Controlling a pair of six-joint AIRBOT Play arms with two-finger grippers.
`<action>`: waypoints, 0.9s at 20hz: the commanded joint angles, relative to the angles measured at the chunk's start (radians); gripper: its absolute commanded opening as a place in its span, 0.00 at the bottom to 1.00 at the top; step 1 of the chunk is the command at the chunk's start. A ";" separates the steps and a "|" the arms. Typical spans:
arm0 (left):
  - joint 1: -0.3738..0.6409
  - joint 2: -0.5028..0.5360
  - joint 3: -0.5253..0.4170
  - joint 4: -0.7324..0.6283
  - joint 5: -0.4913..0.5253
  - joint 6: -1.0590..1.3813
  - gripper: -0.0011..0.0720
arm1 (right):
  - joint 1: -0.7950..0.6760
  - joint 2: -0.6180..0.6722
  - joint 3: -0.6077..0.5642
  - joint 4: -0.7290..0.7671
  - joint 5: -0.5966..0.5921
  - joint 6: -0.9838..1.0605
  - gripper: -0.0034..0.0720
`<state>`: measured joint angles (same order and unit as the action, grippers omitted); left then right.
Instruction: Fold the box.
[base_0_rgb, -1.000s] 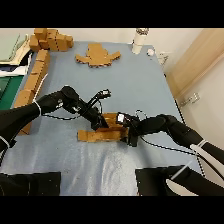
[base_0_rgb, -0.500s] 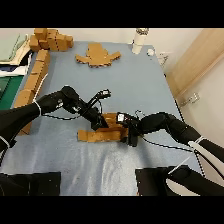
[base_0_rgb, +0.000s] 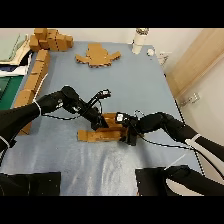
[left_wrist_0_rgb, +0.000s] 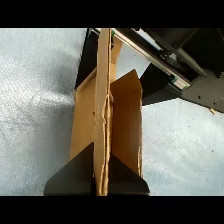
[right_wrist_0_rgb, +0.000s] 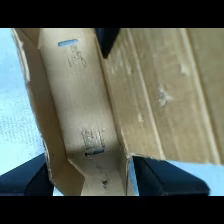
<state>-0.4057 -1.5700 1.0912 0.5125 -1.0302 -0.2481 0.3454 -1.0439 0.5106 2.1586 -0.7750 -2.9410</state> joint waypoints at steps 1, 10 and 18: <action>0.000 0.001 0.001 0.000 0.000 0.000 0.03 | 0.011 -0.023 0.001 -0.001 0.017 0.000 0.98; 0.000 0.001 0.001 0.000 0.000 0.000 0.03 | 0.018 -0.036 0.001 -0.008 0.026 0.000 0.96; 0.000 0.001 0.001 0.000 0.000 0.000 0.03 | 0.018 -0.038 0.001 -0.008 0.027 -0.001 0.85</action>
<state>-0.4057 -1.5696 1.0912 0.5129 -1.0298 -0.2481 0.3637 -1.0813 0.5110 2.1506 -0.7502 -2.9414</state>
